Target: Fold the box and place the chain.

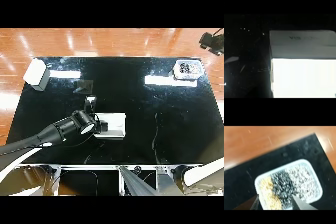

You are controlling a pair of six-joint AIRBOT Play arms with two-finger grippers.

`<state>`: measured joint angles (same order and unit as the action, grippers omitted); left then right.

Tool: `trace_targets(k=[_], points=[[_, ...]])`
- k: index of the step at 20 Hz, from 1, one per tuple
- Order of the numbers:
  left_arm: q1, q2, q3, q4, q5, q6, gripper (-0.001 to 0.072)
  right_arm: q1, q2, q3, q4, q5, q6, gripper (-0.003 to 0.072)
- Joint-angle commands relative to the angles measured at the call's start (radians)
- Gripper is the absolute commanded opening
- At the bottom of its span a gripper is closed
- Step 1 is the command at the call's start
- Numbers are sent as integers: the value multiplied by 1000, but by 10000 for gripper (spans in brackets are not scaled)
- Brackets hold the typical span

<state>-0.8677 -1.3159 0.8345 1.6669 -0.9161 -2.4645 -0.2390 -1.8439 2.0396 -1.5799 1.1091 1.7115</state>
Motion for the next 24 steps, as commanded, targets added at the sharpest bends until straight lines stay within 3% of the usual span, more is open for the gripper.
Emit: trace_targets(k=[1,5,10,22,23,24], points=[[0,0,0,0,-2,0,22,-2,-73,0,10,2,-14,481],[0,0,0,0,-7,0,22,-2,-173,0,24,-125,-6,480],[0,0,0,0,-7,0,22,-2,-270,0,50,-140,-6,480],[0,0,0,-4,-8,0,22,-2,-317,0,62,-255,18,469],[0,0,0,-4,-8,0,22,-2,-319,0,62,-253,23,450],[0,0,0,-4,-8,0,22,-2,-319,0,62,-248,23,204]])
